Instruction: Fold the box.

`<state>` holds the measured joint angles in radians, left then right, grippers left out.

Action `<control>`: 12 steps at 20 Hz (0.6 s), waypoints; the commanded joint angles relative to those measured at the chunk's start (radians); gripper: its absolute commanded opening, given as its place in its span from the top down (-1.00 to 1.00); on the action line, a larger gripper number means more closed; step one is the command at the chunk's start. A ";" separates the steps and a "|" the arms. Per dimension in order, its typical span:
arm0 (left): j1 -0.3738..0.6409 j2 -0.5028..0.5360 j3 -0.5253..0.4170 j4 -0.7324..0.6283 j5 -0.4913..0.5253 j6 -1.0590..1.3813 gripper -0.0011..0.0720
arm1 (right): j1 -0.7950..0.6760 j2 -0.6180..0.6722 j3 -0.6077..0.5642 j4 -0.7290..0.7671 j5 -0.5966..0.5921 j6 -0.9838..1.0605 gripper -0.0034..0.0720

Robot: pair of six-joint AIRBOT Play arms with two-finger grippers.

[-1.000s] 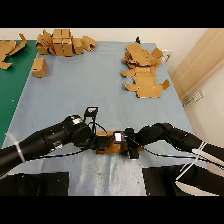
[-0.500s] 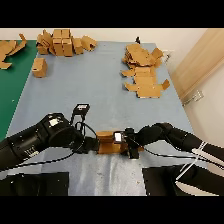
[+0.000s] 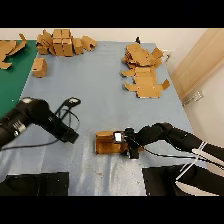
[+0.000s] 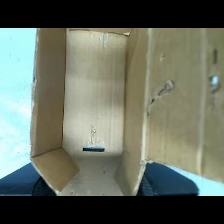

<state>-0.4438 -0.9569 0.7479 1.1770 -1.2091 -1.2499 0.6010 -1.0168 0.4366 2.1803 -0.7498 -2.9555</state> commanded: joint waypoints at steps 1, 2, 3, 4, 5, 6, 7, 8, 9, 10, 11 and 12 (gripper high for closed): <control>0.397 -0.114 -0.007 -0.506 0.042 0.774 0.95 | -0.001 0.000 0.001 0.000 0.000 0.000 -0.63; 0.460 -0.171 0.004 -0.600 0.055 0.914 0.95 | -0.001 0.000 0.000 0.000 0.000 0.000 -0.63; 0.488 -0.227 0.024 -0.628 0.068 1.039 0.95 | -0.001 0.000 0.000 0.000 0.000 0.000 -0.63; 0.487 -0.282 0.049 -0.627 0.108 1.138 0.95 | -0.001 0.000 0.000 0.000 0.000 0.000 -0.63; 0.463 -0.338 0.074 -0.636 0.175 1.240 0.95 | 0.000 0.000 0.001 0.000 0.000 0.000 -0.63; 0.427 -0.386 0.100 -0.640 0.241 1.345 0.95 | 0.000 0.000 0.000 0.000 0.000 0.000 -0.63; 0.386 -0.423 0.124 -0.638 0.277 1.429 0.95 | -0.001 0.000 0.001 0.000 0.000 0.000 -0.63; 0.345 -0.451 0.148 -0.636 0.259 1.505 0.95 | 0.000 0.000 0.000 0.000 0.000 0.000 -0.63; 0.307 -0.459 0.158 -0.629 0.213 1.564 0.95 | 0.000 0.000 0.001 0.000 0.000 0.000 -0.63; 0.271 -0.457 0.157 -0.620 0.143 1.601 0.95 | 0.000 0.000 0.001 0.000 0.000 0.000 -0.63; 0.243 -0.456 0.156 -0.602 0.068 1.601 0.95 | 0.000 0.000 0.001 0.000 0.000 0.000 -0.63; 0.219 -0.454 0.151 -0.560 0.006 1.598 0.95 | 0.000 0.000 0.000 0.000 0.001 0.000 -0.63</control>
